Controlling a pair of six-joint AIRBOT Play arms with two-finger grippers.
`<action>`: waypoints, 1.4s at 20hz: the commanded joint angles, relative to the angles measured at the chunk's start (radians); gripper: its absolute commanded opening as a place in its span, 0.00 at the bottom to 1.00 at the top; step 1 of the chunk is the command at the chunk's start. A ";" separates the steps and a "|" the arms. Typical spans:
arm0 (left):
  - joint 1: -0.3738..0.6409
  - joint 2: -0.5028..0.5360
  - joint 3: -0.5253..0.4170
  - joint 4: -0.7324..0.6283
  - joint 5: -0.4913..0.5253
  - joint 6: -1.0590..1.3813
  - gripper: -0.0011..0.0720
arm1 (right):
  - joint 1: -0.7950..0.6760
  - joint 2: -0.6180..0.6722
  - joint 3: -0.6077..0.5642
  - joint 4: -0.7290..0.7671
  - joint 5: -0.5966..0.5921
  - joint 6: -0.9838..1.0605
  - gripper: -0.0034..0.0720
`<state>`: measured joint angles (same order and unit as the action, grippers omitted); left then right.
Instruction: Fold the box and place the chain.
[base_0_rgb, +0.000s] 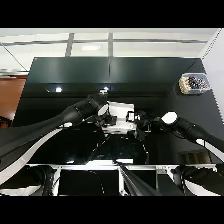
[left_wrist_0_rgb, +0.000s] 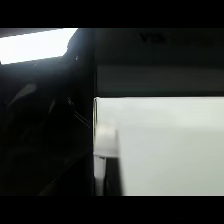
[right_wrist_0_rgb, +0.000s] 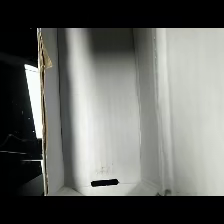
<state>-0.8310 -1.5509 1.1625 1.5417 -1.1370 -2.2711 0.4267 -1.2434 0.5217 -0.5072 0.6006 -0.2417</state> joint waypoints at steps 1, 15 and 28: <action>0.000 -0.002 0.001 -0.004 0.010 -0.004 0.05 | 0.000 -0.001 0.000 -0.002 0.002 -0.002 0.13; 0.004 -0.002 0.001 -0.014 -0.002 -0.019 0.05 | -0.001 0.135 0.000 -0.355 0.121 0.235 0.92; 0.004 -0.002 0.001 -0.018 -0.002 -0.019 0.05 | -0.001 0.135 0.000 -0.205 0.091 0.243 0.34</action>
<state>-0.8280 -1.5524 1.1625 1.5246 -1.1385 -2.2906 0.4267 -1.1084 0.5213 -0.7723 0.6842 -0.0063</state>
